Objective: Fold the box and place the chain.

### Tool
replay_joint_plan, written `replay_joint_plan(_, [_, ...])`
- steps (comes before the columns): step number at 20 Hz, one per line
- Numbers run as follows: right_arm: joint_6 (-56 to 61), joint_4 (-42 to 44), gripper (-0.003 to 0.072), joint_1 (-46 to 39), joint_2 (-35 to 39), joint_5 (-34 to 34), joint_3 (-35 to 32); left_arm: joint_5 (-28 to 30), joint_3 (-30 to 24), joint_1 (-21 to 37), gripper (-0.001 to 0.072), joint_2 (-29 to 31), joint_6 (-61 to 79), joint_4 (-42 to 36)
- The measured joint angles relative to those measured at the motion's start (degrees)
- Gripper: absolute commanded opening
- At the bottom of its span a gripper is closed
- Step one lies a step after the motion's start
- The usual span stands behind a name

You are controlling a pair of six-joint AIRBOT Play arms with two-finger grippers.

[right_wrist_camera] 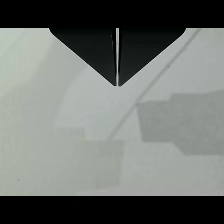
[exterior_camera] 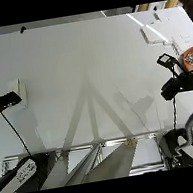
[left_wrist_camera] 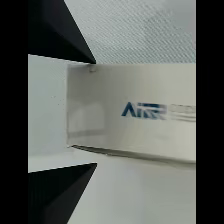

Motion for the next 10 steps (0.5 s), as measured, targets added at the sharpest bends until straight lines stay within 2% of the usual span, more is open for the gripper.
replay_joint_plan(5, [0.0,0.0,0.0014,0.0,0.0,0.0,0.0,-2.8,0.0,0.2,0.0693,1.1,-2.7,0.9])
replay_joint_plan(10, [0.0,0.0,0.0014,0.0,0.0,0.0,0.0,-2.4,0.0,0.2,0.0693,3.6,-3.3,0.4])
